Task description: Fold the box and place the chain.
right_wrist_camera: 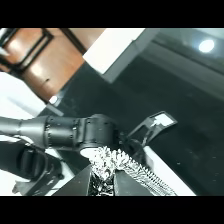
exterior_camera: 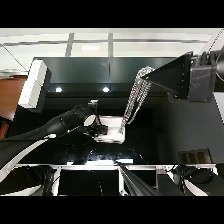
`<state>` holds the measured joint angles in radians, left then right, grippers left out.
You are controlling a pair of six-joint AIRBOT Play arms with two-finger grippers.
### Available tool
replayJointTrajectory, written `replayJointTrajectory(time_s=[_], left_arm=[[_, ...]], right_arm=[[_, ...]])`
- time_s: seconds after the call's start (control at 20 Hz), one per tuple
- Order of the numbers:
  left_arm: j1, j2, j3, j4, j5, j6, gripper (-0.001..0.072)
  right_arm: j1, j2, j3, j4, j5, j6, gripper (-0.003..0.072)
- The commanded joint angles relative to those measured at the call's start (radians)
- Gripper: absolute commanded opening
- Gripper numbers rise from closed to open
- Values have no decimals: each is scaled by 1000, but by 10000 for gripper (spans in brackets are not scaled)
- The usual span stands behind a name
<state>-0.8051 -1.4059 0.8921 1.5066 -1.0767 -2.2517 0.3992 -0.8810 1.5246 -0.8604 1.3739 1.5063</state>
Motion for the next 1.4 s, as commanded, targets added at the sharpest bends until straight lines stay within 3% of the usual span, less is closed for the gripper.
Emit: replayJointTrajectory(time_s=[0.0,0.3,0.55,1.0,1.35], left_arm=[[1,0,0,1,2,0,32],[1,0,0,0,-1,0,32],[1,0,0,1,-1,0,32],[1,0,0,0,-2,0,32],[1,0,0,1,0,0,32]], right_arm=[[1,-1,0,64,6,-18,24],[0,7,31,43,-2,-22,23],[0,15,135,-151,71,24,23],[1,16,131,-125,119,31,24],[50,-18,131,-56,72,24,23]])
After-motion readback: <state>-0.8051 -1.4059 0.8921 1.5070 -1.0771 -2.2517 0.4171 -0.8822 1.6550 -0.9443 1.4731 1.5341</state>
